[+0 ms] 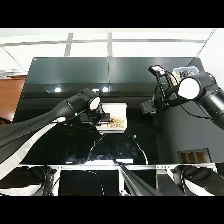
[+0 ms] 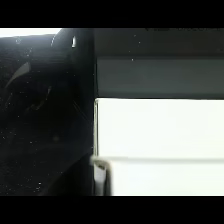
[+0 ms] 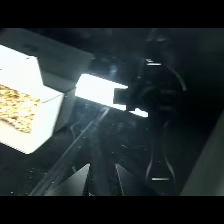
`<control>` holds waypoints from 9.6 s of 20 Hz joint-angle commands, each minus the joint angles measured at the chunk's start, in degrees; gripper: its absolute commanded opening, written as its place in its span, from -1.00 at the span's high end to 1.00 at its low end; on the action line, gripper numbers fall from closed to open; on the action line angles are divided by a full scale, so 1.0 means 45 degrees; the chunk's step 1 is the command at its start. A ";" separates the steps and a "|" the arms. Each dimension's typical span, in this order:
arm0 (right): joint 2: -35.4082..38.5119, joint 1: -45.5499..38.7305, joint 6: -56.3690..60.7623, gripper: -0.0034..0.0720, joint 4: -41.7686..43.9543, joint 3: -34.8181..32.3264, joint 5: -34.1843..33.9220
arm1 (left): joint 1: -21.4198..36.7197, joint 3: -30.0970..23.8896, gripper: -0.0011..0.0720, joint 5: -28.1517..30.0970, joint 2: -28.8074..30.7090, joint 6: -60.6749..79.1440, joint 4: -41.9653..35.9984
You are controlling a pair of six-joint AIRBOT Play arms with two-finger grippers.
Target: Fold the box and place the chain.
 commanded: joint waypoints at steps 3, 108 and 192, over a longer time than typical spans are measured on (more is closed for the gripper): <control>0.0058 -0.0015 -0.0189 0.37 -0.0340 0.0000 0.0155 | -0.0015 0.0622 -0.07 -0.0389 0.0345 -0.0010 0.0063; -0.3463 0.0918 -1.7228 0.29 0.6513 -0.0398 -0.1826 | 0.4765 -0.5824 -0.14 0.4061 0.2501 3.2008 -1.0914; 0.1729 -0.5469 -0.7757 0.88 0.9311 -0.2943 0.0500 | 0.4775 -0.5809 -0.22 0.4517 0.2594 3.1620 -1.1385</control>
